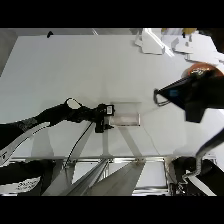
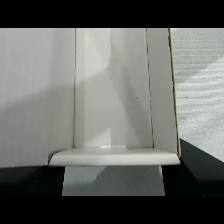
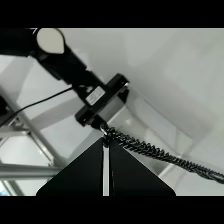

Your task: Fold the box and place the chain.

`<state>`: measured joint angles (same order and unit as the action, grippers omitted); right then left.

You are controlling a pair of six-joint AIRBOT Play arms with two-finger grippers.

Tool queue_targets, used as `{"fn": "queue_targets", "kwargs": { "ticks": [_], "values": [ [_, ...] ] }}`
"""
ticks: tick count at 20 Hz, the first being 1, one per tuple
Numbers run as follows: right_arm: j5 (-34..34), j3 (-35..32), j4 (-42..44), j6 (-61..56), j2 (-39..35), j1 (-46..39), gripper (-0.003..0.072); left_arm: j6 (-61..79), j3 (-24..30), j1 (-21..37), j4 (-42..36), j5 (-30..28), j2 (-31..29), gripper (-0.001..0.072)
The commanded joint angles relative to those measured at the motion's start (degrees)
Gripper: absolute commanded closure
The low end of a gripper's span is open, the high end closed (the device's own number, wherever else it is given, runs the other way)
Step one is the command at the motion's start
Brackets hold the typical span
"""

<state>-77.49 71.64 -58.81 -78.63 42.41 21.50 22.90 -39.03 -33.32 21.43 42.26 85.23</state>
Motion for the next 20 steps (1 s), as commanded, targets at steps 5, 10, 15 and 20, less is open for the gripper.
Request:
{"fn": "queue_targets", "kwargs": {
  "ticks": [5,10,15,20],
  "values": [
    [20.68,-18.86,-11.06,-5.38,0.74,16.9,0.0669,0.02,0.0,0.02,0.0,0.0,-0.02,0.0501],
    [28.15,-27.04,-11.93,-5.35,4.83,17.49,0.0669,0.02,0.0,0.02,0.0,0.0,-0.02,0.0501],
    [32.39,-30.23,-12.5,-5.33,10.78,17.49,0.0669,0.02,0.0,0.02,0.0,0.0,-0.02,0.0501],
    [34.18,-30.21,-13.05,-5.33,16.94,17.46,0.0646,0.02,0.0,0.02,0.0,-0.02,-0.02,0.0501]
  ]
}}
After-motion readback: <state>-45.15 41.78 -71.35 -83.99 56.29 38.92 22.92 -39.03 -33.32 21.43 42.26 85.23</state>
